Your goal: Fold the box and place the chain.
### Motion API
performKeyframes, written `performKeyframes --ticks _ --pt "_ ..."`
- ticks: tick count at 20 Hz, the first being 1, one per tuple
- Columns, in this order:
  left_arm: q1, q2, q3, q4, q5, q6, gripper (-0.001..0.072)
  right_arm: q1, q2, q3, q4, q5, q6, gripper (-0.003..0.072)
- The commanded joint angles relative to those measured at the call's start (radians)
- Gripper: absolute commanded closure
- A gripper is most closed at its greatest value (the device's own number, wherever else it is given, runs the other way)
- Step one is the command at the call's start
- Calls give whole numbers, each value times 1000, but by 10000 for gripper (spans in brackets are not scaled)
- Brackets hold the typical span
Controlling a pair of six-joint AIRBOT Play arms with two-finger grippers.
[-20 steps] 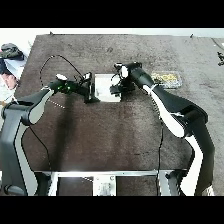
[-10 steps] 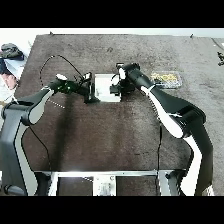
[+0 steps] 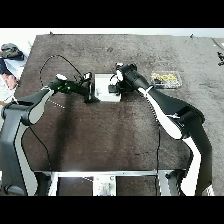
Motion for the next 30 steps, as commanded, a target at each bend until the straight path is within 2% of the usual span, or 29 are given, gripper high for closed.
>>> performKeyframes --ticks 1,6,8,11,12,13,14,18,19,21,22,25,30 --pt "0 0 0 0 0 0 361 2 0 1 -5 -5 17 599" --pt "0 0 0 0 0 0 360 2 0 1 -9 -10 20 589" --pt "0 0 0 0 0 0 361 2 0 1 -8 -9 19 421" --pt "0 0 0 0 0 0 361 2 0 1 -3 -5 19 422" --pt "0 0 0 0 0 0 361 3 0 1 -3 -3 19 395" --pt "0 0 0 0 0 0 361 3 0 1 -3 2 19 335" --pt "0 0 0 0 0 0 361 3 0 1 -5 11 18 321" --pt "0 0 0 0 0 0 361 3 0 1 -5 16 15 321" --pt "0 0 0 0 0 0 361 2 0 1 -5 16 11 358" --pt "0 0 0 0 0 0 360 2 0 1 -12 17 12 520" --pt "0 0 0 0 0 0 361 2 0 1 -14 16 12 520" --pt "0 0 0 0 0 0 361 2 0 1 -21 15 13 660" --pt "0 0 0 0 0 0 360 8 1 1 -72 33 46 675"
